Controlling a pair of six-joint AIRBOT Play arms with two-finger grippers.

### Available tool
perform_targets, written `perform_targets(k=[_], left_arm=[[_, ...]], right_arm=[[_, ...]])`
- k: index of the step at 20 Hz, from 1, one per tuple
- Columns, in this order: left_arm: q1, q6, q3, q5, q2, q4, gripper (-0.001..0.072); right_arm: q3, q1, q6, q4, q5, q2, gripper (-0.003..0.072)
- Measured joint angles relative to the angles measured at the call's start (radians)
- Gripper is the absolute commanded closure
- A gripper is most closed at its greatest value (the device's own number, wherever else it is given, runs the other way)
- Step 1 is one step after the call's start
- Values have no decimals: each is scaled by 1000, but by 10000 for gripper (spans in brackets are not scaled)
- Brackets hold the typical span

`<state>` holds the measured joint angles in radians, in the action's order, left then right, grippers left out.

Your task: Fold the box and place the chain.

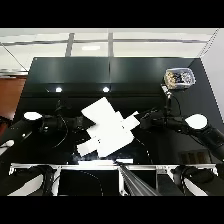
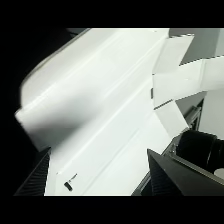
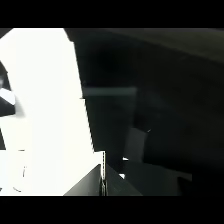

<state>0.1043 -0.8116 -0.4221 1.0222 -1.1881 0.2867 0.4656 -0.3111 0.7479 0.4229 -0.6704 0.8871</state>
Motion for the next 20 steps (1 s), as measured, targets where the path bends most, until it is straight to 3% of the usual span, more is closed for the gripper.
perform_targets(k=[6, 15, 20], left_arm=[[0, 150, -59, 81, -176, -63, 2], [-95, 100, -144, 183, -205, 207, 2], [-106, 116, -147, 197, -212, 186, 2]], right_arm=[[0, 0, 0, 0, -25, 0, 678], [0, 0, 3, 0, -33, 0, 678], [0, 0, 3, 0, -34, 0, 679]])
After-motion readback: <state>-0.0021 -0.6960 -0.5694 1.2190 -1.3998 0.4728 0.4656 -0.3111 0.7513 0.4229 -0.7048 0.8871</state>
